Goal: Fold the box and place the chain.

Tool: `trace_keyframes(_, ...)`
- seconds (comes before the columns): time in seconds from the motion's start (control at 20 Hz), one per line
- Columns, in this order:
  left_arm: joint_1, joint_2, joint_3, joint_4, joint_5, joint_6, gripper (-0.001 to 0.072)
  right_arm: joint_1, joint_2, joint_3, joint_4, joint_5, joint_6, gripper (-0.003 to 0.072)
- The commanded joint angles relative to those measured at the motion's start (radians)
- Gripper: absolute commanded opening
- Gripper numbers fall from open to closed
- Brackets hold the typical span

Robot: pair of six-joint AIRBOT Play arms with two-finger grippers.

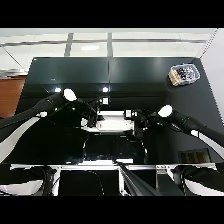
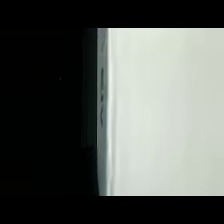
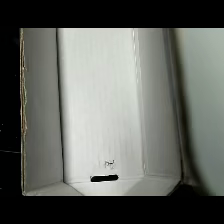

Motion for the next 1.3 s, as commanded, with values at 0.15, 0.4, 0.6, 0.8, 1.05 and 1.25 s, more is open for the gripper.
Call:
trace_keyframes(0.15, -0.001, -0.001, 0.001, 0.000, 0.001, 0.002, 0.0032, 0.001, -0.003, 0.003, -0.011, -0.007, 0.021, 0.0704)
trace_keyframes(0.4, -0.001, -0.001, 0.001, 0.000, 0.001, 0.002, 0.0032, 0.003, -0.006, 0.005, -0.021, -0.007, 0.029, 0.0704)
trace_keyframes(0.6, -0.001, -0.001, 0.001, 0.000, 0.001, 0.002, 0.0031, 0.003, -0.010, 0.010, -0.025, -0.007, 0.039, 0.0704)
trace_keyframes(0.8, -0.001, -0.001, 0.001, 0.000, 0.001, 0.002, 0.0032, 0.009, -0.010, 0.010, -0.032, -0.007, 0.040, 0.0704)
trace_keyframes(1.05, -0.001, -0.001, 0.001, 0.000, 0.001, 0.002, 0.0031, 0.026, -0.012, 0.010, -0.065, -0.018, 0.055, 0.0703)
trace_keyframes(1.25, -0.001, -0.001, 0.001, 0.000, 0.001, 0.002, 0.0032, 0.026, -0.012, 0.010, -0.065, -0.021, 0.058, 0.0702)
